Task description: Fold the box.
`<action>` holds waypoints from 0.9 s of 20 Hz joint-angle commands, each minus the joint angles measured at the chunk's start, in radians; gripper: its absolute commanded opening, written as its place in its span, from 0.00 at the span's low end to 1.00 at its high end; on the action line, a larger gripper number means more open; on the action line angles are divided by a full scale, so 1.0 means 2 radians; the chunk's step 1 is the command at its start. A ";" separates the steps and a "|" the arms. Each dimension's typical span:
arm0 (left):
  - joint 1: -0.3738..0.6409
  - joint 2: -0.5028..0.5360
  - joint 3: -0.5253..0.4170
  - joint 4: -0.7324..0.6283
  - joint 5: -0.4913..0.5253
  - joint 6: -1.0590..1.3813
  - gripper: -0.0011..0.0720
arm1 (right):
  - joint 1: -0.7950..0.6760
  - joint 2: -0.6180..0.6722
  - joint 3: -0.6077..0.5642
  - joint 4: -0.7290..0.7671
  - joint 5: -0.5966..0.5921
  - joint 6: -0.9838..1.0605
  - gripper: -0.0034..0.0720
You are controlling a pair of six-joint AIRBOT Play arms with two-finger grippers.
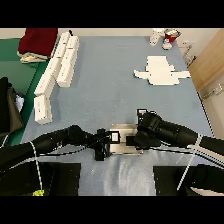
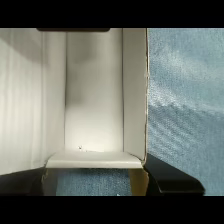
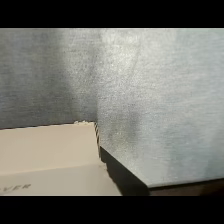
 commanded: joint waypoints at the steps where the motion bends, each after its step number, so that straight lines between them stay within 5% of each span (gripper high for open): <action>1: 0.000 0.000 0.000 0.000 0.000 0.000 0.73 | 0.000 0.000 0.000 0.001 0.002 0.001 0.13; 2: 0.000 0.000 0.000 0.000 0.000 0.000 0.73 | 0.000 0.000 0.000 0.001 -0.002 0.001 0.47; 3: 0.000 0.000 0.000 0.000 0.000 0.000 0.73 | 0.000 0.000 0.000 0.001 -0.002 0.001 0.64; 5: 0.000 0.000 0.000 0.000 0.000 0.000 0.73 | 0.000 0.000 0.000 0.002 -0.001 0.002 0.63; 8: 0.000 0.000 0.000 0.000 0.000 0.000 0.73 | 0.000 0.000 0.000 0.002 -0.001 0.002 0.44; 18: 0.000 0.000 0.000 0.000 0.000 0.000 0.73 | 0.009 0.001 -0.019 -0.002 0.024 0.019 0.41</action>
